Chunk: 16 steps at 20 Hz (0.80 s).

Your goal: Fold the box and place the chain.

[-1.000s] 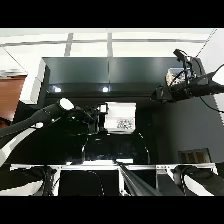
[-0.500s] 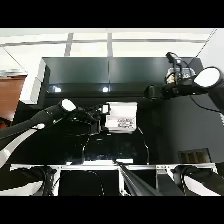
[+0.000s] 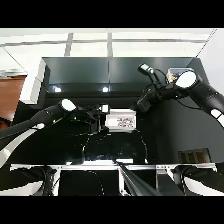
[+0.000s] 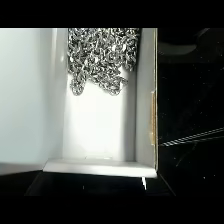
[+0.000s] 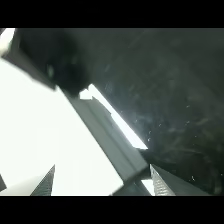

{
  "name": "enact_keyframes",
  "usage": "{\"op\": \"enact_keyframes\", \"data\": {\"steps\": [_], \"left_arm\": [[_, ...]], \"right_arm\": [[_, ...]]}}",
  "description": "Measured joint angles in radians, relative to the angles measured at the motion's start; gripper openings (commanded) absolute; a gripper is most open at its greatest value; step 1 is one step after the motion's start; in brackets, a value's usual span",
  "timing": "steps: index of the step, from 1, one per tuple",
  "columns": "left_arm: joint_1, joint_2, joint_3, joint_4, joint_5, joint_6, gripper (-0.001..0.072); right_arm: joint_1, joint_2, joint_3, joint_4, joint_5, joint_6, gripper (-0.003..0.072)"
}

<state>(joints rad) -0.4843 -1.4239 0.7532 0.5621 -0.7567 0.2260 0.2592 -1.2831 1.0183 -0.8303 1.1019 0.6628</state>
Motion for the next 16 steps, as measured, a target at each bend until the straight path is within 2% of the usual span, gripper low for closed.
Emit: {"op": "enact_keyframes", "data": {"steps": [2, 9, 16], "left_arm": [[0.0, 0.0, 0.0, 0.0, 0.001, 0.0, 0.0285], [0.0, 0.0, 0.0, 0.001, 0.002, 0.001, 0.0285], [0.0, 0.0, 0.0, 0.001, 0.002, 0.002, 0.0285]], "right_arm": [[0.011, -0.002, -0.013, -0.013, 0.039, -0.09, 0.0704], [0.063, -0.004, -0.077, 0.022, 0.056, -0.306, 0.0704], [0.076, -0.004, -0.09, 0.04, 0.044, -0.399, 0.0703]]}}
